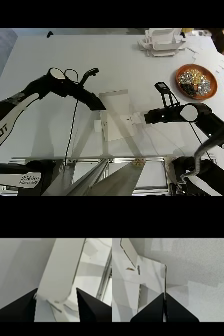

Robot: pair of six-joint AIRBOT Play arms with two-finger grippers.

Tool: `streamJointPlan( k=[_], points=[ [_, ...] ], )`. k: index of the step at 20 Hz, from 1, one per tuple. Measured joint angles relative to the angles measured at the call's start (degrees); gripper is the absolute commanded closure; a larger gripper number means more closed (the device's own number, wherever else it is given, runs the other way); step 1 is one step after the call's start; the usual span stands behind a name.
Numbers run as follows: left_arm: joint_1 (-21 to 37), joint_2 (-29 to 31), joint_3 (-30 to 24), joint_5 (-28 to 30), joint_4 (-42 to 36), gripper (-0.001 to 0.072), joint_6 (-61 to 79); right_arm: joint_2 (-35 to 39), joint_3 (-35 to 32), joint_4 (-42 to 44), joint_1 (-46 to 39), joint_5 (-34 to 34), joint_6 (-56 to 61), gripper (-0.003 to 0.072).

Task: Fold the box and place the chain.

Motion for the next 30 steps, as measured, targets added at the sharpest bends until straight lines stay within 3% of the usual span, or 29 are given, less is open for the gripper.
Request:
streamJointPlan(
  k=[3,4,8,9,13,14,16,17,23,30],
  points=[
    [-0.63,-3.30,0.00,0.33,-2.16,0.0185,1.73,0.00,0.00,0.00,0.00,0.04,0.00,0.0669],
    [-0.74,-4.04,0.00,0.33,-2.60,0.0243,2.25,0.00,0.00,0.00,0.00,0.07,0.00,0.0669],
    [-0.87,-5.38,0.00,0.87,-3.32,0.0656,4.04,0.00,0.00,0.00,0.00,0.48,0.00,0.0668],
    [-0.87,-5.49,0.00,0.96,-3.34,0.0706,4.79,0.00,-0.02,0.00,0.00,0.63,0.00,0.0668],
    [-0.92,-5.66,0.02,1.46,-2.78,0.0706,11.21,0.02,-0.02,0.33,0.02,1.20,0.00,0.0666],
    [-0.98,-5.55,0.02,1.77,-2.60,0.0706,14.01,0.02,-0.02,0.72,0.00,1.40,0.00,0.0620],
    [-1.03,-5.03,0.00,2.95,-2.36,0.0702,19.54,0.09,-0.02,1.84,0.00,1.84,-0.02,0.0401],
    [-1.11,-4.57,0.04,3.28,-2.40,0.0703,21.66,0.17,0.00,2.75,0.02,1.70,-0.02,0.0332],
    [-4.39,-1.75,0.50,5.75,-2.73,0.0704,38.05,4.81,0.94,5.20,0.02,1.75,-0.11,0.0317],
    [-10.88,-1.14,0.55,14.03,-2.64,0.0703,47.65,16.00,1.42,-0.61,0.02,2.03,-0.20,0.0318]
  ],
)
